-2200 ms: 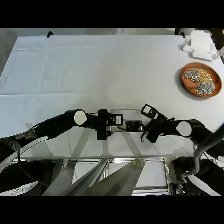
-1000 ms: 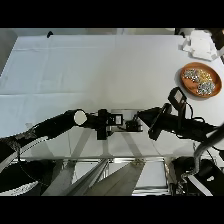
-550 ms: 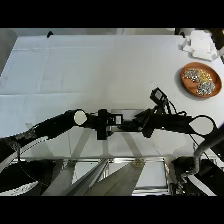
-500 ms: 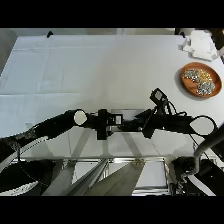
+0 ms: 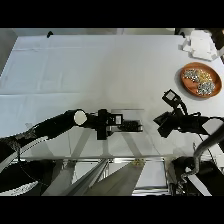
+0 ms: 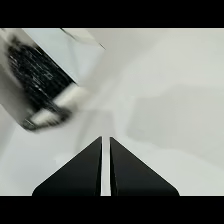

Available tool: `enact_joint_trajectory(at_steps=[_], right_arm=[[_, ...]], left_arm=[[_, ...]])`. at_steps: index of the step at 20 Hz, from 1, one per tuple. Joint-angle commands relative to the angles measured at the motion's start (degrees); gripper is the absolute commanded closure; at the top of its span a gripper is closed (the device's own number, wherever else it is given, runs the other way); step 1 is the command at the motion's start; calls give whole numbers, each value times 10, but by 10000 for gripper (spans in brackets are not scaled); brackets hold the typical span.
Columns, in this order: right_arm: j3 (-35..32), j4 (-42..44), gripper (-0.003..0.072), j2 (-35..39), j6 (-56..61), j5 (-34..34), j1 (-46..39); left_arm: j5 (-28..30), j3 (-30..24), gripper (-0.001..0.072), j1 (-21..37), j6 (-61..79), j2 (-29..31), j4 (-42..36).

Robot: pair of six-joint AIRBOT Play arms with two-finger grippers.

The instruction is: Fold the box and place the chain.

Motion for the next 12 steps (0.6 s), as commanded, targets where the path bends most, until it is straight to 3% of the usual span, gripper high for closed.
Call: enact_joint_trajectory(at_steps=[1,3,4,5,12], right_arm=[[-6,-34,480,-42,-142,27,-14],[-17,23,412,-75,-303,26,6],[-20,29,311,-87,-366,25,19],[-21,26,283,-96,-412,22,29],[-35,145,284,-130,-505,-61,32]], left_arm=[[0,0,362,0,0,0,0],[0,0,362,0,0,0,0],[0,0,362,0,0,0,0],[0,0,362,0,0,0,0],[0,0,362,0,0,0,0]])
